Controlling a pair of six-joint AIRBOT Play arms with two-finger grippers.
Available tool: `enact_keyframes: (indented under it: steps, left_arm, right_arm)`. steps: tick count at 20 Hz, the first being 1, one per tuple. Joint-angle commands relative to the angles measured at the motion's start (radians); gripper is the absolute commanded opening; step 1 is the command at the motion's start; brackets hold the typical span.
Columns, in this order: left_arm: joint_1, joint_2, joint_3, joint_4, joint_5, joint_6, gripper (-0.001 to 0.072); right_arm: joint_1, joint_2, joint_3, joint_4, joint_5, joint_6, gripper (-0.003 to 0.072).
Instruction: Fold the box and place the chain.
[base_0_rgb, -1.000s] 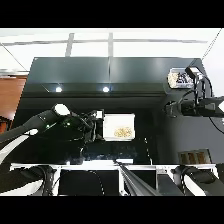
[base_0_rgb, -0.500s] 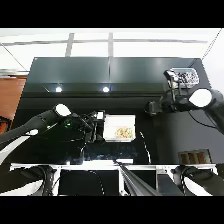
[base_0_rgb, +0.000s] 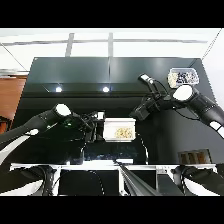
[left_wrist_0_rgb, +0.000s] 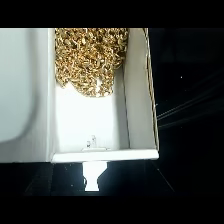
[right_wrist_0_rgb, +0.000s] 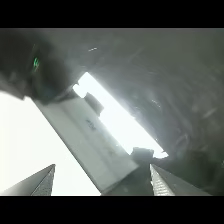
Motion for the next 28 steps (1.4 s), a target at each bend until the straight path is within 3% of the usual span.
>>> enact_keyframes:
  steps: [1, 4, 7, 8, 19, 28]
  left_arm:
    - [0.000, 0.000, 0.002, -0.002, -0.001, 0.002, 0.0462]
    - [0.000, 0.000, 0.002, -0.002, -0.002, 0.002, 0.0462]
    - [0.000, 0.000, 0.002, 0.002, -0.002, 0.002, 0.0462]
    - [0.000, 0.000, 0.002, 0.001, -0.002, 0.002, 0.0461]
    - [0.000, 0.000, 0.002, 0.002, -0.003, 0.002, 0.0462]
    - [0.000, 0.000, 0.002, 0.002, -0.005, 0.002, 0.0462]
  right_arm:
    - [0.012, 0.021, 0.060, -0.024, 0.070, -0.208, 0.0711]
    - [0.022, 0.034, 0.058, -0.027, 0.168, -0.273, 0.0711]
    - [0.084, 0.030, 0.005, 0.022, 0.037, -0.328, 0.0711]
    - [0.106, 0.029, -0.003, 0.018, 0.042, -0.351, 0.0711]
    - [0.144, 0.030, -0.006, -0.001, 0.208, -0.379, 0.0711]
    - [0.154, 0.029, -0.006, -0.030, 0.116, -0.379, 0.0711]
